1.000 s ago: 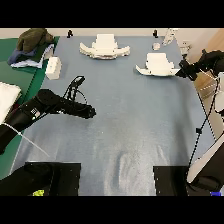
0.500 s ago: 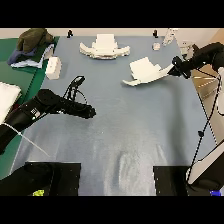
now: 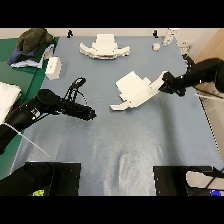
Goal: Fold the box.
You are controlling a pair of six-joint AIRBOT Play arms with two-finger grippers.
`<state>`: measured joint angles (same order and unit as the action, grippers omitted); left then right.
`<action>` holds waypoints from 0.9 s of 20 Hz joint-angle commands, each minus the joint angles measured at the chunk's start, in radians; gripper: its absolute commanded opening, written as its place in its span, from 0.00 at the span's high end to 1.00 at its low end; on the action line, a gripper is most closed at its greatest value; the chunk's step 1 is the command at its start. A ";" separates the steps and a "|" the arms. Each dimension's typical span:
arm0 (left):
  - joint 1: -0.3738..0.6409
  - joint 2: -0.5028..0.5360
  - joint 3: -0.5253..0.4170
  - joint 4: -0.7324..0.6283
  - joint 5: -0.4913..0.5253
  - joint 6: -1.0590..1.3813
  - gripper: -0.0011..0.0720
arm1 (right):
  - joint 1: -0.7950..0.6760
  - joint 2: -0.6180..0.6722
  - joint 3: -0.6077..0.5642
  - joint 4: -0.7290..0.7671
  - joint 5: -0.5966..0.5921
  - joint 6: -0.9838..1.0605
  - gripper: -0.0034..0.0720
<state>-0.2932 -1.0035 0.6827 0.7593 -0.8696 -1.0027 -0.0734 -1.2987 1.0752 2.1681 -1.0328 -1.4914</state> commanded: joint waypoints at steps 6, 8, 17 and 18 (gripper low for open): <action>0.000 -0.001 0.001 0.004 -0.029 0.000 0.97 | 0.125 0.344 -0.459 -0.032 0.151 0.130 0.26; 0.000 -0.001 0.001 0.004 -0.030 0.000 0.97 | 0.100 0.344 -0.416 -0.122 0.119 0.130 0.26; 0.000 -0.001 0.001 0.003 -0.031 0.000 0.97 | -0.187 -0.045 0.056 -0.038 -0.146 -0.365 0.28; 0.000 -0.001 0.001 0.003 -0.031 0.000 0.97 | -0.187 -0.103 0.103 -0.039 -0.147 -0.394 0.28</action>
<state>-0.2932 -1.0035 0.6827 0.7628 -0.9005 -1.0027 -0.2199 -1.2564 1.0500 2.0792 -1.1278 -1.7081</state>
